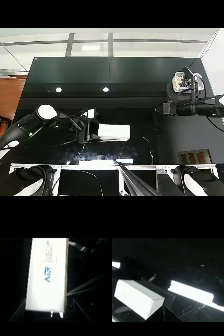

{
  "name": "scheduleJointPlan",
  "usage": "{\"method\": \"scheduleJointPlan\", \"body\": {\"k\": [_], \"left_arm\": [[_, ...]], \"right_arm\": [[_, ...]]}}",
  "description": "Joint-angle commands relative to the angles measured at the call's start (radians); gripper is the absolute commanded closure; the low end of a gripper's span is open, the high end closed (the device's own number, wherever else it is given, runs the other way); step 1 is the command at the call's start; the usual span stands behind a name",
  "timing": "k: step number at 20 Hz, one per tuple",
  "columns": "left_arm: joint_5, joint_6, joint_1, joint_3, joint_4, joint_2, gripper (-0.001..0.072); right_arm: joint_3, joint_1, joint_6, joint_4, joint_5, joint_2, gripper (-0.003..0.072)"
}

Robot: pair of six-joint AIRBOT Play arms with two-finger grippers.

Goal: Fold the box and place the chain.

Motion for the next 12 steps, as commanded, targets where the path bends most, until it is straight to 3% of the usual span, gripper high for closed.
{"method": "scheduleJointPlan", "body": {"k": [1,3,7,12], "left_arm": [[0.128,-0.097,-0.117,0.061,-0.001,-0.012,-0.0001],[0.152,-0.137,-0.171,0.125,-0.001,-0.083,-0.0001],[0.106,-0.222,-0.192,0.222,0.000,-0.212,-0.0001],[-0.015,-0.250,-0.193,0.246,0.046,-0.258,-0.0001]], "right_arm": [[-0.001,-0.024,0.014,-0.022,-0.015,0.011,0.0677],[-0.001,-0.023,0.014,-0.022,-0.010,0.011,0.0677],[-0.001,-0.023,0.014,-0.022,-0.008,0.011,0.0677],[-0.001,-0.023,0.014,-0.026,-0.009,0.011,0.0677]]}}
